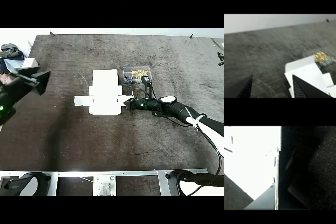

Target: Fold the box and place the chain.

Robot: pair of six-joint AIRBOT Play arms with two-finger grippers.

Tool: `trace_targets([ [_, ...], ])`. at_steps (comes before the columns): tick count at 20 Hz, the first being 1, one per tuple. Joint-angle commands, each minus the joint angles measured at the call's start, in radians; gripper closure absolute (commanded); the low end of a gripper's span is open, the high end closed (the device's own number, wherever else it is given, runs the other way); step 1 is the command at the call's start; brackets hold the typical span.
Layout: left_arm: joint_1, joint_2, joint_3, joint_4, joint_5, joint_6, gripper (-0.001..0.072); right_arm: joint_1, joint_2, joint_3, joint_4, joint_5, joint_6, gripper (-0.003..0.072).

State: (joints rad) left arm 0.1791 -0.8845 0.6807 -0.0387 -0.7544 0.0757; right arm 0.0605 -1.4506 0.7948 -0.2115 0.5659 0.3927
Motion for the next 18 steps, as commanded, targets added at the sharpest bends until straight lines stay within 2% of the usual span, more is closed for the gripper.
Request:
trace_targets([
  [1,-0.056,-0.217,0.182,0.237,-0.101,-0.179,0.0187,0.001,-0.008,0.006,0.0,-0.006,-0.031,0.0695],
  [5,-0.163,-0.469,0.437,0.491,-0.128,-0.454,0.0187,0.003,-0.008,0.008,0.0,-0.005,-0.031,0.0696],
  [10,-0.172,-0.774,0.727,0.512,-0.374,-0.574,0.0186,0.003,-0.008,0.008,-0.001,-0.005,-0.057,0.0696],
  [14,-0.18,-0.925,0.899,0.531,-0.421,-0.642,0.0185,0.003,-0.008,0.008,-0.001,-0.005,-0.057,0.0695],
  [18,-0.242,-1.048,1.069,0.639,-0.475,-0.725,0.0185,0.003,-0.008,0.008,-0.001,-0.005,-0.057,0.0695],
])
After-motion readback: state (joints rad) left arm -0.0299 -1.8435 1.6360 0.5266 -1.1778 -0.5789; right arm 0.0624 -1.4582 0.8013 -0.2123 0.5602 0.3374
